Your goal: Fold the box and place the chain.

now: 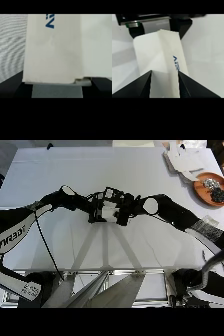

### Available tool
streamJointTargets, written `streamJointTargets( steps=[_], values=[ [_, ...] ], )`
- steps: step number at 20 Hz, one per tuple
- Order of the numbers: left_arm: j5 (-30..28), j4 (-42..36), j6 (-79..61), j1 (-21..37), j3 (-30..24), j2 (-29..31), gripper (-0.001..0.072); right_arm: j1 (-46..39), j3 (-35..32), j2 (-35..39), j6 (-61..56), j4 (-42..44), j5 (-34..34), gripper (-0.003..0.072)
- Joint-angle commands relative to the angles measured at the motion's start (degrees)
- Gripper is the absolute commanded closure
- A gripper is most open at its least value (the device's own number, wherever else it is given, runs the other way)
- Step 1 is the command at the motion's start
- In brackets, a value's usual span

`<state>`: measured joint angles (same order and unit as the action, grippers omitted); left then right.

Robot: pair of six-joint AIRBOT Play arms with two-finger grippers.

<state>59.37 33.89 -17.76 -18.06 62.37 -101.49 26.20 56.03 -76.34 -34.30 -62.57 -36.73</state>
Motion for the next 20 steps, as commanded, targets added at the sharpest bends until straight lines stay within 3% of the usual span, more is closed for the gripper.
streamJointTargets(
  steps=[1,11,20],
  values=[
    [-0.02,0.02,-0.02,0.00,-0.02,0.02,0.0297,0.63,-0.26,0.42,0.28,0.02,0.07,0.0319],
    [-0.02,0.02,-0.02,0.00,-0.02,0.02,0.0298,0.59,-3.91,0.50,0.26,-0.63,12.39,0.0319],
    [0.00,0.02,-0.02,0.00,-0.02,0.02,0.0298,0.59,-4.61,0.39,-0.15,-3.23,12.24,0.0330]
  ],
)
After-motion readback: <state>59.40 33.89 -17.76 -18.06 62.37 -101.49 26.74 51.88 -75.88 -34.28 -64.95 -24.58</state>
